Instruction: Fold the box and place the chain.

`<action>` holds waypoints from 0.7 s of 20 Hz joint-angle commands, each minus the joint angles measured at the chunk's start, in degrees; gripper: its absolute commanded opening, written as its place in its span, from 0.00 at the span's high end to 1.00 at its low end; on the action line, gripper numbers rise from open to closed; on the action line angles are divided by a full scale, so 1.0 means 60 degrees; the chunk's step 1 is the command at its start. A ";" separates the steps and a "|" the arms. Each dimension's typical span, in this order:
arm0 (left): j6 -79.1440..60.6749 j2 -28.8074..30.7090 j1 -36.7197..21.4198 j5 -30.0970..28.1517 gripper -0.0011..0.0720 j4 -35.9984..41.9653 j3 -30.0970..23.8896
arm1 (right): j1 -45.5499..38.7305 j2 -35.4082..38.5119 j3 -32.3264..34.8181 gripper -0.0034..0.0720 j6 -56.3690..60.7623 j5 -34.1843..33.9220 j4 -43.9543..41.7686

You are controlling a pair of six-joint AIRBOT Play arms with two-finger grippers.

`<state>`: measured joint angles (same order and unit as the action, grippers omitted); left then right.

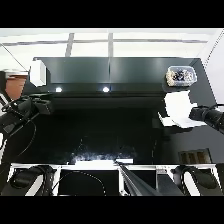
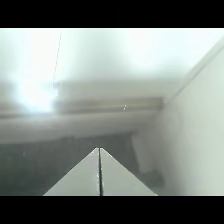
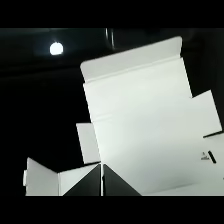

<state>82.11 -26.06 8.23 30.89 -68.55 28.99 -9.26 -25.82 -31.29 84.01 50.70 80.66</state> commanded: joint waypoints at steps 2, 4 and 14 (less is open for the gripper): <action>0.0000 -0.0200 0.0015 -0.0539 0.63 0.0546 -0.0022 | 0.0011 -0.0091 0.0004 0.01 -0.0084 -0.1781 0.0160; 0.0160 -0.0444 0.0011 -0.0164 0.01 0.0852 -0.0022 | 0.0007 -0.0539 0.0004 0.00 -0.0029 -0.2058 0.1333; 0.0178 -0.1639 0.0011 0.0845 0.01 0.1847 -0.0015 | -0.5198 -0.7683 -0.3512 0.00 0.2514 -0.2401 0.0936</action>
<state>83.18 -34.44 8.27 35.22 -59.27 28.86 -31.73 -60.05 -43.31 107.37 31.88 99.00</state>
